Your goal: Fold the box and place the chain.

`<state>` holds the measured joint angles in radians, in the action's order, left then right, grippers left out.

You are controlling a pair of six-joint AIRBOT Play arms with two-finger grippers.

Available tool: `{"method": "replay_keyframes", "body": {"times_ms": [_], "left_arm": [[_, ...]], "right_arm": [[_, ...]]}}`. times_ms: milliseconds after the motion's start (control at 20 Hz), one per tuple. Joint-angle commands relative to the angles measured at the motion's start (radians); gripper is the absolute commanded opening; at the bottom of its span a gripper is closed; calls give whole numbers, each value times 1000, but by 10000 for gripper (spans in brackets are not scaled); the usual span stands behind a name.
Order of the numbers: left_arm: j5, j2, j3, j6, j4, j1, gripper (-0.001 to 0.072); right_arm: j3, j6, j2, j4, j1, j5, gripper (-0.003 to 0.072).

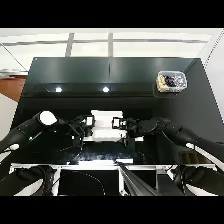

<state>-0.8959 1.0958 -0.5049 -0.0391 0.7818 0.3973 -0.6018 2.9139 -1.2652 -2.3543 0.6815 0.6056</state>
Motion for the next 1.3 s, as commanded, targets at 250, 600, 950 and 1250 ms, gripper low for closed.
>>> {"method": "replay_keyframes", "body": {"times_ms": [250, 600, 950, 1250], "left_arm": [[130, 56, 0, -14, -66, 97, 51], [126, 56, 0, 3, -64, 96, 307], [58, -8, -18, 119, 37, 40, 30], [-138, -245, -24, 508, 127, -346, 30]], "right_arm": [[0, -1, 0, -1, 0, 0, 399], [0, 0, 0, -1, 0, 0, 399], [0, -1, 0, -1, 0, 1, 399], [0, -1, 0, -1, 0, 1, 399]]}}
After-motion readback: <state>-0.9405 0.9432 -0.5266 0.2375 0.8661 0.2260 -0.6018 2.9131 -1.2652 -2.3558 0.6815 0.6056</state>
